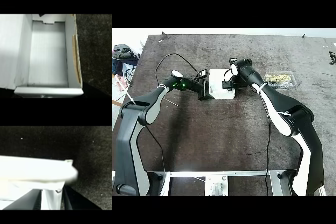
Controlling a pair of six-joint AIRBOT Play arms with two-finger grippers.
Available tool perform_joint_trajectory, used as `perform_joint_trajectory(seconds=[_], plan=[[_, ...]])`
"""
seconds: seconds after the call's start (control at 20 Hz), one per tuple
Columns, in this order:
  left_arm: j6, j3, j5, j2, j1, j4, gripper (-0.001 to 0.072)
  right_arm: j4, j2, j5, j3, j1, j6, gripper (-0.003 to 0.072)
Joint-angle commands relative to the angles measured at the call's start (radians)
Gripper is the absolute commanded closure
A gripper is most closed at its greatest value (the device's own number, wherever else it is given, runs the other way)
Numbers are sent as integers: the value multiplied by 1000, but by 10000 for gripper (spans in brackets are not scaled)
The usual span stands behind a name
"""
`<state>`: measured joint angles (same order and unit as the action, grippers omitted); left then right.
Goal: Fold the box and place the chain.
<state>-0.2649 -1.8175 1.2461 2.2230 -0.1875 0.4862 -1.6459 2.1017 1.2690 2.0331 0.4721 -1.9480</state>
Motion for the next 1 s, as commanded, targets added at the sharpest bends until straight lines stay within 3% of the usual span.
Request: perform_joint_trajectory(seconds=[0.0, 0.4, 0.6, 0.8, 0.95], plan=[[-2, 0, -1, 0, -1, 0, 263, 9, -5, -1, 1, -1, 18, 379], [-2, 0, -1, 0, 0, 0, 262, 20, -56, 11, 2, -28, 56, 379], [-2, 0, -1, 0, 0, 0, 263, 11, -137, 3, 2, -67, 195, 381], [-2, 0, -1, 0, 0, 0, 262, -32, -243, -5, 1, -169, 289, 382], [-2, 0, -1, 0, -1, 0, 262, -69, -250, 12, 0, -297, 288, 395]])
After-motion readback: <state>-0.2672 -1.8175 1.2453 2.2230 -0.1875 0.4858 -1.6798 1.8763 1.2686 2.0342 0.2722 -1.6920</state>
